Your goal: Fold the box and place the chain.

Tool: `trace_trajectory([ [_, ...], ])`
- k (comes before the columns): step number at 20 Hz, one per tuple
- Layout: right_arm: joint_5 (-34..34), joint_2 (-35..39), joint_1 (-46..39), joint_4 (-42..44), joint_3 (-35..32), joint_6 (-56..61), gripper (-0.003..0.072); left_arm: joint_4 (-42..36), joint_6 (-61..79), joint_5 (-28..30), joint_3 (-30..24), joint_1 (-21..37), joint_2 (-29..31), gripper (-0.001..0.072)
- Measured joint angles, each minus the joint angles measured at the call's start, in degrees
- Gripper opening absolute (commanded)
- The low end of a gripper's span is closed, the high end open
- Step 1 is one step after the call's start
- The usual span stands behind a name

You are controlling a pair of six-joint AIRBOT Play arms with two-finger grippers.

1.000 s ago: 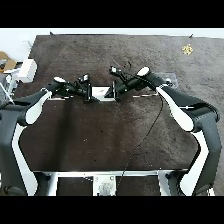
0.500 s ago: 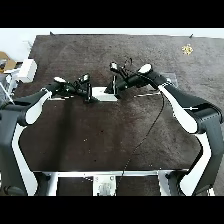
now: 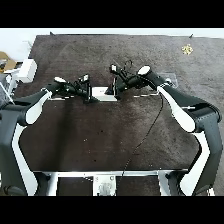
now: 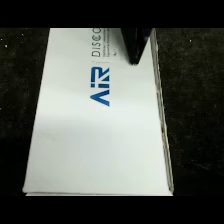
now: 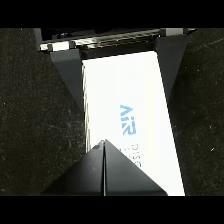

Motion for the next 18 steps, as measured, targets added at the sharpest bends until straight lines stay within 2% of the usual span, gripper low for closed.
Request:
trace_trajectory([
  [4, -0.7, 3.7, -0.1, -2.2, -0.1, 0.5, -0.0002, 0.0, 0.0, -0.1, 0.0, 0.0, 0.0, 0.0223],
  [8, -3.5, 12.8, 0.0, 0.4, -0.5, 5.9, -0.0002, 0.0, 0.0, 0.0, 0.0, 0.0, 0.0, 0.0223],
  [11, -9.5, 22.1, 0.0, 1.3, -4.6, 12.0, -0.0002, 0.0, -0.1, 0.0, 0.0, 0.0, 0.0, 0.0223],
  [14, -21.4, 34.8, 0.0, 0.2, -15.3, 17.8, -0.0001, 0.0, -0.1, 0.0, 0.0, 0.0, 0.0, 0.0223],
  [18, -40.2, 54.3, -1.1, -2.6, -36.8, 22.3, 0.0001, 0.0, -0.1, 0.0, 0.0, 0.0, 0.0, 0.0223],
])
